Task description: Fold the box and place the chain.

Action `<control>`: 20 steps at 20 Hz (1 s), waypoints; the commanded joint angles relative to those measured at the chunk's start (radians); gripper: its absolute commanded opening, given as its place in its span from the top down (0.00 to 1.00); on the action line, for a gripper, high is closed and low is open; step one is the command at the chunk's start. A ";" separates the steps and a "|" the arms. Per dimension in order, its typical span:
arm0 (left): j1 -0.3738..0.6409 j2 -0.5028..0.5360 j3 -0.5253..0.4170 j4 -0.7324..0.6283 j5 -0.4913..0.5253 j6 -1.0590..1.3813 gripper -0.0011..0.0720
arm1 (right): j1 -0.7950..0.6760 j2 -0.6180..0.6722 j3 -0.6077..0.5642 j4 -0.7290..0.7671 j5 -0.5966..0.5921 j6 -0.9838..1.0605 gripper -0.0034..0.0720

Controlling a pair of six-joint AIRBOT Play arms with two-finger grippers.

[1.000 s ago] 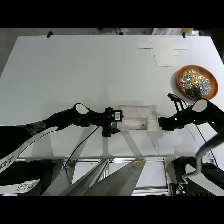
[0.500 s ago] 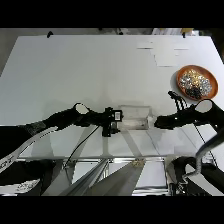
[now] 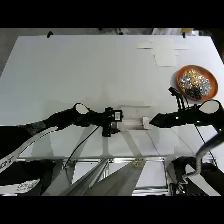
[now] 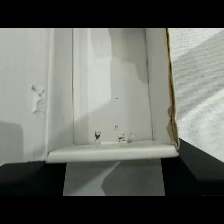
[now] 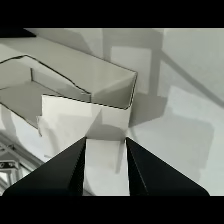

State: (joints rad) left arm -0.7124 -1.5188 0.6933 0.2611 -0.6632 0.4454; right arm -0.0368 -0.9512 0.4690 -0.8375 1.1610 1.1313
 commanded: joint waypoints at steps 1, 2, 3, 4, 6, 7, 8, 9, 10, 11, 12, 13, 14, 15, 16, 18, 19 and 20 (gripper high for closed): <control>0.000 0.001 0.000 0.000 0.000 0.000 0.61 | 0.048 0.004 0.000 0.018 -0.011 -0.015 0.57; 0.000 0.001 0.000 0.000 0.000 0.000 0.61 | 0.066 0.004 0.000 0.018 -0.029 -0.014 0.56; 0.000 0.001 0.000 0.000 0.000 0.000 0.61 | 0.081 0.004 0.000 0.018 -0.047 -0.008 0.55; 0.000 0.001 0.000 0.000 0.000 0.000 0.61 | 0.094 0.004 0.000 0.018 -0.061 -0.002 0.51; 0.000 0.001 0.000 0.000 0.000 0.000 0.61 | 0.123 0.004 0.001 -0.003 -0.089 0.034 0.48; 0.000 0.001 0.000 0.000 0.000 0.000 0.61 | 0.141 0.004 0.001 -0.029 -0.104 0.073 0.44; 0.000 0.001 0.000 0.000 0.000 0.000 0.61 | 0.166 0.004 0.001 -0.069 -0.124 0.143 0.42; 0.000 0.001 0.000 0.000 0.000 0.000 0.61 | 0.193 0.003 0.008 -0.114 -0.139 0.209 0.42; 0.000 0.001 0.000 0.000 0.000 0.000 0.61 | 0.228 0.003 0.023 -0.165 -0.153 0.277 0.42; 0.000 0.001 0.000 0.000 0.000 0.000 0.61 | 0.260 0.003 0.041 -0.213 -0.160 0.332 0.42; 0.000 0.001 0.000 0.000 0.000 0.000 0.61 | 0.293 0.003 0.061 -0.260 -0.164 0.383 0.42; 0.000 0.001 0.000 0.000 0.000 0.000 0.61 | 0.322 0.001 0.080 -0.295 -0.171 0.435 0.42; 0.000 0.001 0.000 0.000 0.000 0.000 0.61 | 0.348 -0.005 0.096 -0.317 -0.175 0.485 0.42; 0.000 0.001 0.000 0.000 0.000 0.000 0.61 | 0.372 -0.015 0.111 -0.330 -0.179 0.530 0.42; 0.000 0.001 0.000 0.000 0.000 0.000 0.61 | 0.399 -0.030 0.127 -0.343 -0.182 0.575 0.42; 0.000 0.001 0.000 0.000 0.000 0.000 0.61 | 0.450 -0.068 0.153 -0.373 -0.182 0.656 0.42; 0.000 0.001 0.000 0.000 0.000 0.000 0.61 | 0.476 -0.085 0.161 -0.397 -0.181 0.708 0.42; 0.000 0.001 0.000 0.000 0.000 0.000 0.61 | 0.498 -0.098 0.166 -0.417 -0.182 0.751 0.42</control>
